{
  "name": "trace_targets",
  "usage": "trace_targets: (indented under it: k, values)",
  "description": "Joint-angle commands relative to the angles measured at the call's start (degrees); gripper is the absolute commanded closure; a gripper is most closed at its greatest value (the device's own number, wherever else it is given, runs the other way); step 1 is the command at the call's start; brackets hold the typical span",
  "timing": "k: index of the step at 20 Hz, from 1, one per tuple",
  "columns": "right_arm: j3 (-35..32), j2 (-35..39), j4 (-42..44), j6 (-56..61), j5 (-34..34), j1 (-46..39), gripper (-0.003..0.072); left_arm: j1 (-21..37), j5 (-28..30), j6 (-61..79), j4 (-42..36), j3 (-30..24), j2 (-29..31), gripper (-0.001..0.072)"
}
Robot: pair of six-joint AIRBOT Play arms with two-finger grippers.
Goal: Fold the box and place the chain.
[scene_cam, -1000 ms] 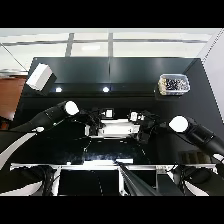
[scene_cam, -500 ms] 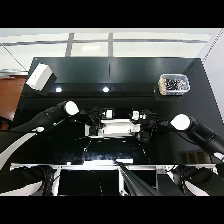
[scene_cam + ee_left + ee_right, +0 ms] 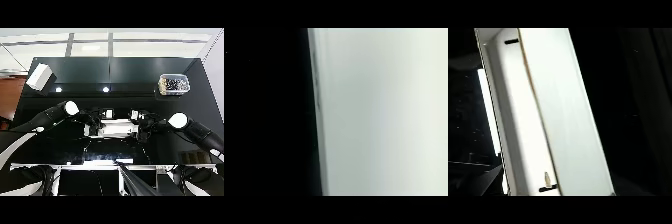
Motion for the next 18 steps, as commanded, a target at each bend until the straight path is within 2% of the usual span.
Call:
trace_targets:
  k: [1,18]
  values:
    - [-0.1,-0.8,1.7,-1.4,2.5,0.0,-0.0003,0.0,0.3,0.0,0.0,0.1,0.0,0.0680]
    - [-0.2,-7.0,1.6,-7.0,-0.1,0.0,-0.0002,0.0,0.2,-0.5,0.0,0.1,0.0,0.0680]
